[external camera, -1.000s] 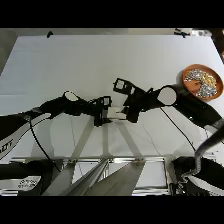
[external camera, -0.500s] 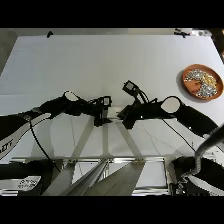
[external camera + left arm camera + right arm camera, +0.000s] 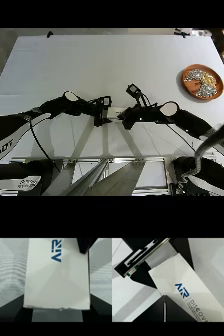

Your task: Fold the box and place the chain.

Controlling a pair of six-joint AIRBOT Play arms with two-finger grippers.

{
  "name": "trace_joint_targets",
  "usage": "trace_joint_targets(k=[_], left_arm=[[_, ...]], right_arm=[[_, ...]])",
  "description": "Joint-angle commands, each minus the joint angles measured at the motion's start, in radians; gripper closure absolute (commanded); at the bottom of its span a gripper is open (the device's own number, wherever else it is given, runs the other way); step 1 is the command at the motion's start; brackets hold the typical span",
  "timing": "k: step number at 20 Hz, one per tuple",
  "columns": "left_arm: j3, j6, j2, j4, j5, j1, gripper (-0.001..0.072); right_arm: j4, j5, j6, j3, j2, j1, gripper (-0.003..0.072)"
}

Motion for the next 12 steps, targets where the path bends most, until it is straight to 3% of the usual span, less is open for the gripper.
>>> trace_joint_targets(k=[1, 12], left_arm=[[0.001, -0.001, 0.001, -0.002, -0.002, 0.0, 0.0395], [0.001, -0.001, 0.001, -0.002, -0.003, 0.0, 0.0395]], right_arm=[[0.001, 0.045, -0.012, -0.003, -0.051, 0.001, 0.0672], [-0.016, 0.063, -0.004, 0.008, -0.052, 0.0, 0.0669]])
